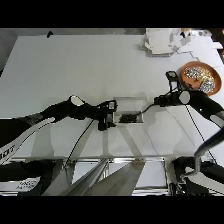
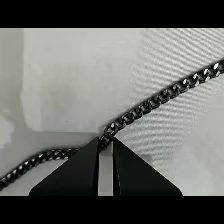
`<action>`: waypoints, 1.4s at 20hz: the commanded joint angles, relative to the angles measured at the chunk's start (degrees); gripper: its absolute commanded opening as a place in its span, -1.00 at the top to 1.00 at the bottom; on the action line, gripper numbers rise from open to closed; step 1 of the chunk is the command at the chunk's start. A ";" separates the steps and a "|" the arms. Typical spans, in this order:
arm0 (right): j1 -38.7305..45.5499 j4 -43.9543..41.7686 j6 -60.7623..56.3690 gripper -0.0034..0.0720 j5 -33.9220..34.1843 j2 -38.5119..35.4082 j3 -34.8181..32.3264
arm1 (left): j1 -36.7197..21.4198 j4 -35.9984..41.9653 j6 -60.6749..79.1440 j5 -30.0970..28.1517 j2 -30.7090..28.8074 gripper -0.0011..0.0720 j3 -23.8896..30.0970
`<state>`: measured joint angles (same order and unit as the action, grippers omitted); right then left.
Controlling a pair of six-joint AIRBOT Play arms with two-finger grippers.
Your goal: Fold the box and place the chain.
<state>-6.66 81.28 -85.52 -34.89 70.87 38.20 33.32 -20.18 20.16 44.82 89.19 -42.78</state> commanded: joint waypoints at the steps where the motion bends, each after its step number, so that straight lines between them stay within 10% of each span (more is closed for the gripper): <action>1: -0.11 -2.36 1.68 0.87 -8.50 -6.73 0.04 | -0.02 0.00 0.00 0.00 -0.04 0.56 0.02; 12: -17.20 -20.24 3.96 0.87 -16.20 -33.70 -0.04 | -0.02 0.00 0.00 0.00 -0.04 0.56 0.02; 28: -31.26 -22.40 3.30 0.86 -5.07 -28.30 -2.40 | -0.02 0.00 0.02 -0.02 -0.04 0.56 0.02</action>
